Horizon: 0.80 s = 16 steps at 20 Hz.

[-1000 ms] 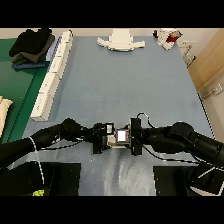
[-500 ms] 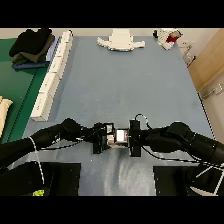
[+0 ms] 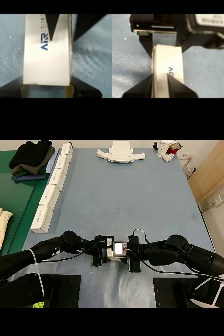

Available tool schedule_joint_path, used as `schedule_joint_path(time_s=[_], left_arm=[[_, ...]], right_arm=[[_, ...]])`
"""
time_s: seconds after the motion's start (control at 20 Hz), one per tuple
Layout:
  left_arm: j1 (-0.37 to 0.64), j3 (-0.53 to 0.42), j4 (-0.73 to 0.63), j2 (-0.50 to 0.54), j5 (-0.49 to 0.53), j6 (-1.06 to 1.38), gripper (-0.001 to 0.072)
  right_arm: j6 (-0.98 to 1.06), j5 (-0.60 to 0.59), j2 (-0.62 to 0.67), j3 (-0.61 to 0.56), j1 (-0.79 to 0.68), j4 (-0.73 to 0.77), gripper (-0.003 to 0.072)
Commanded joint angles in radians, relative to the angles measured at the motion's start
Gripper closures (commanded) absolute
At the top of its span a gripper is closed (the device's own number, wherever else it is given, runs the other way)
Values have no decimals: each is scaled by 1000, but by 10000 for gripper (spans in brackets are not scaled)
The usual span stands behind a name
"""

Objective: Fold the box.

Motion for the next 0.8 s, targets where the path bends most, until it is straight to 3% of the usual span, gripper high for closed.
schedule_joint_path(time_s=[0.0, 0.2, 0.25, 0.35, 0.4, 0.45, 0.65, 0.75], left_arm=[[0, 0, -2, 1, 4, -3, 246], [0, 0, -2, 1, 5, -3, 246], [0, 0, -2, 1, 4, -3, 246], [0, 0, -2, 1, 5, -3, 246], [0, 0, -2, 1, 5, -3, 246], [0, 0, -2, 1, 5, -3, 246], [0, 0, -2, 1, 4, -3, 246], [0, 0, -2, 1, 4, -3, 246]], right_arm=[[0, 6, 24, 1, 2, 3, 244], [83, 21, 87, 0, 0, 5, 247], [147, 39, 102, -2, 0, 14, 281], [187, 97, 132, -35, -17, 124, 531], [187, 147, 151, -69, -29, 199, 551], [188, 205, 175, -115, -34, 251, 618], [316, 508, 255, -295, 14, 324, 623], [378, 595, 254, -342, 68, 321, 623]])
